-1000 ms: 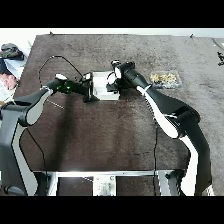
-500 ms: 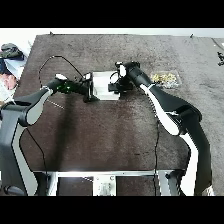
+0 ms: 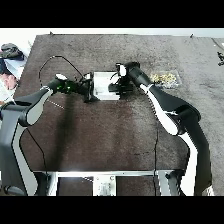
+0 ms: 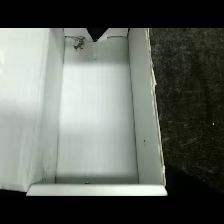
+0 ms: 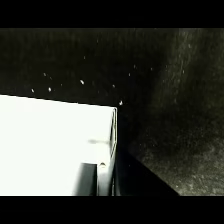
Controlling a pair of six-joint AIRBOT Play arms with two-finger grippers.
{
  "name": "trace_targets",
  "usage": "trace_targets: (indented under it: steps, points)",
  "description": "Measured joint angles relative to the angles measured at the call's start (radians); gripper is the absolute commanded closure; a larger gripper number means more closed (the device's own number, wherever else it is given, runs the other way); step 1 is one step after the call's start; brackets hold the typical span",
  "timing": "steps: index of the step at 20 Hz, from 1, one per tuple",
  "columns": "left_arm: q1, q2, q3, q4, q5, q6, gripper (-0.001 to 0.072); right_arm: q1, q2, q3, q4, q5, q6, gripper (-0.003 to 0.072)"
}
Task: Fold the box and place the chain.
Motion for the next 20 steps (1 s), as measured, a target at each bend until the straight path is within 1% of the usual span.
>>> trace_targets:
  steps: [4,5,6,20]
  points:
    - [0.0,0.0,0.0,0.0,0.002,0.0,0.0361,0.02,-0.001,0.004,-0.056,0.008,0.0,0.0672]
    - [0.0,0.0,0.0,0.0,0.002,0.002,0.0361,0.024,-0.001,0.005,-0.068,0.008,0.002,0.0497]
    - [0.0,0.0,0.0,0.001,0.002,0.005,0.0361,0.027,-0.001,0.005,-0.085,0.016,-0.002,0.0443]
    - [0.001,0.0,0.0,0.001,0.006,0.002,0.0361,0.031,0.034,0.005,-0.091,0.0,0.019,0.0441]
